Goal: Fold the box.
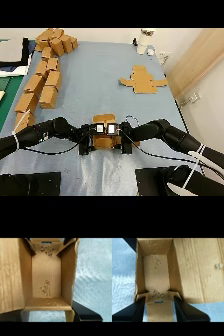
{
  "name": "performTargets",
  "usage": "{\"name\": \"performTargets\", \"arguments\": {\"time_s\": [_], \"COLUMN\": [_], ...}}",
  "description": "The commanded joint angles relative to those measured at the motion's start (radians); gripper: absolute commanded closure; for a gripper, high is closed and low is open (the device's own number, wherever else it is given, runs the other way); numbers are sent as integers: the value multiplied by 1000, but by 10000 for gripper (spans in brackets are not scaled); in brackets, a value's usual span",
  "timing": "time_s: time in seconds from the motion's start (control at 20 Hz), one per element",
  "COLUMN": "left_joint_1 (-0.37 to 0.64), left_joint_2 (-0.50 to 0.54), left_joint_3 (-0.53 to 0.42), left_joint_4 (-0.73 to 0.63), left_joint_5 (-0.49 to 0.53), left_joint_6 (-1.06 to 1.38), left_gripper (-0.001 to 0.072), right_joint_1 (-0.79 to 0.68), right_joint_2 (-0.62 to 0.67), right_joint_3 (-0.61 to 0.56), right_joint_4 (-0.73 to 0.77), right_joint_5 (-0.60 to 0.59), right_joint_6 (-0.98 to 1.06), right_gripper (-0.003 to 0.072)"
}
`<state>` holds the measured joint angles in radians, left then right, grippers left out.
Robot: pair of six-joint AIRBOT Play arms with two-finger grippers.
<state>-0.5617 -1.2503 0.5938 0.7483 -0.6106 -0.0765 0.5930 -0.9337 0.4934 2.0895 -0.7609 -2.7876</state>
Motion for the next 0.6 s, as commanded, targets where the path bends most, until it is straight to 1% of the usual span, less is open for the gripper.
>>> {"name": "performTargets", "arguments": {"time_s": [0.0,0.35,0.45,0.5,0.55], "left_joint_1": [1,1,1,1,1], "left_joint_2": [-1,-1,-1,-1,-1], "left_joint_3": [0,0,0,0,0], "left_joint_4": [0,0,0,0,0], "left_joint_5": [0,0,0,0,0], "left_joint_6": [-1,-1,-1,-1,-1], "left_gripper": [239,239,239,239,239], "right_joint_1": [2,1,1,1,1], "right_joint_2": [-2,3,13,20,32], "right_joint_3": [-1,0,0,0,0], "right_joint_4": [-3,-15,-22,-40,-74], "right_joint_5": [3,-17,-40,-59,-86], "right_joint_6": [0,13,60,109,182], "right_gripper": [89,90,95,143,290]}}
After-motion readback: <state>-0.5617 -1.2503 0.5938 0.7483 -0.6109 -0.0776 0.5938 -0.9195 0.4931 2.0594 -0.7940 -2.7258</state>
